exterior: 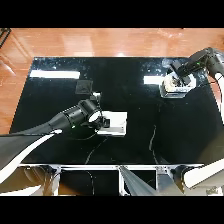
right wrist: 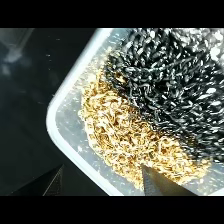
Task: Fold the box and place the chain.
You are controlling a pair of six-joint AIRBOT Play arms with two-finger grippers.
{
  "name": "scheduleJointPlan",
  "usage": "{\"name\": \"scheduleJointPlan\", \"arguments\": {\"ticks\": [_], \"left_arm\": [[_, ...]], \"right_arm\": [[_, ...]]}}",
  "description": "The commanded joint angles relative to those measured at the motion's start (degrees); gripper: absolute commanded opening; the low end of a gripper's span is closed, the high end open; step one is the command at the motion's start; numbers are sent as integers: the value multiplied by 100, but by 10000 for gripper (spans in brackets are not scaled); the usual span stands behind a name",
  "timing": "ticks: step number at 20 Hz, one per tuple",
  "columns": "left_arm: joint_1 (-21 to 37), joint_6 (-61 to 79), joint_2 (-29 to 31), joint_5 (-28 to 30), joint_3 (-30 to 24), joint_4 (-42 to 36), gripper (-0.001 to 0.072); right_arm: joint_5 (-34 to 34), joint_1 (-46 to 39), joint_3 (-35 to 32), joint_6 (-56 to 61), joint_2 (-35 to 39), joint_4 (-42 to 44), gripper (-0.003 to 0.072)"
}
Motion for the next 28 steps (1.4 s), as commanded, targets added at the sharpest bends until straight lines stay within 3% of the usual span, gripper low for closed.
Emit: {"name": "scheduleJointPlan", "arguments": {"ticks": [1,8,10,11,12,28], "left_arm": [[0,0,4,9,-2,2,28],[0,0,4,11,-2,0,28],[0,-2,4,15,-2,2,28],[0,0,4,15,-2,2,28],[0,0,4,15,-2,2,28],[0,0,4,13,-2,0,28]], "right_arm": [[-297,-81,210,-144,33,15,541],[-678,-90,210,254,26,-756,540],[-671,-90,210,262,-13,-636,536],[-671,-87,210,260,-46,-525,450],[-658,-76,210,273,-81,-444,436],[-243,-28,210,337,-413,-13,437]]}}
